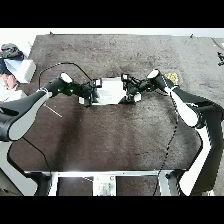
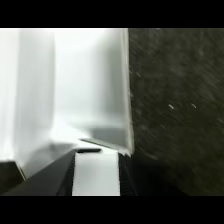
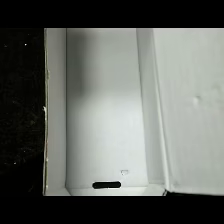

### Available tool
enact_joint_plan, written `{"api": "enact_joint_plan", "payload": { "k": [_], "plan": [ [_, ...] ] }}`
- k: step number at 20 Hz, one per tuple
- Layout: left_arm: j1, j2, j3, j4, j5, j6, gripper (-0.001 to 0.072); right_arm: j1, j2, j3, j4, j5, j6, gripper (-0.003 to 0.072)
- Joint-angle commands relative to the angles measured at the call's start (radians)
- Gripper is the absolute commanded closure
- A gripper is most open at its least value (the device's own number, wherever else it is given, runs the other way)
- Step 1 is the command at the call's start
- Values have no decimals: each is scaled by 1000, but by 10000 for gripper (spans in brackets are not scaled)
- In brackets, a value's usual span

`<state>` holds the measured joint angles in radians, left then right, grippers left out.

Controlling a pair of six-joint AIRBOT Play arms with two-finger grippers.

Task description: Fold the box and place the chain.

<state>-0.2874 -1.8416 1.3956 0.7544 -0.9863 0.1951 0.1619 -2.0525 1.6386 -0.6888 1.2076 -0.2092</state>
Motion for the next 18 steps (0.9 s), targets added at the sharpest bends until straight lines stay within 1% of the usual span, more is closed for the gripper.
{"api": "enact_joint_plan", "payload": {
  "k": [1, 3, 6, 7, 10, 14, 18],
  "plan": [
    [26, 16, 16, 31, -71, -21, 414, 1, -1, 0, 0, 0, 0, 222],
    [57, 33, 45, 31, -119, -50, 414, 1, -1, 0, 0, 0, 0, 223],
    [93, 47, 84, 34, -217, -66, 414, 1, -1, 0, 0, 0, 0, 222],
    [95, 47, 87, 39, -222, -66, 414, 1, -1, 0, 0, 0, 0, 223],
    [94, 46, 87, 69, -183, -67, 414, 1, -1, 0, 0, 0, 0, 222],
    [91, 40, 85, 64, -114, -64, 414, 1, -1, 0, 0, 0, 0, 222],
    [56, -2, 84, 47, -89, -60, 414, 1, -1, 0, 0, 0, 0, 223]
  ]
}}
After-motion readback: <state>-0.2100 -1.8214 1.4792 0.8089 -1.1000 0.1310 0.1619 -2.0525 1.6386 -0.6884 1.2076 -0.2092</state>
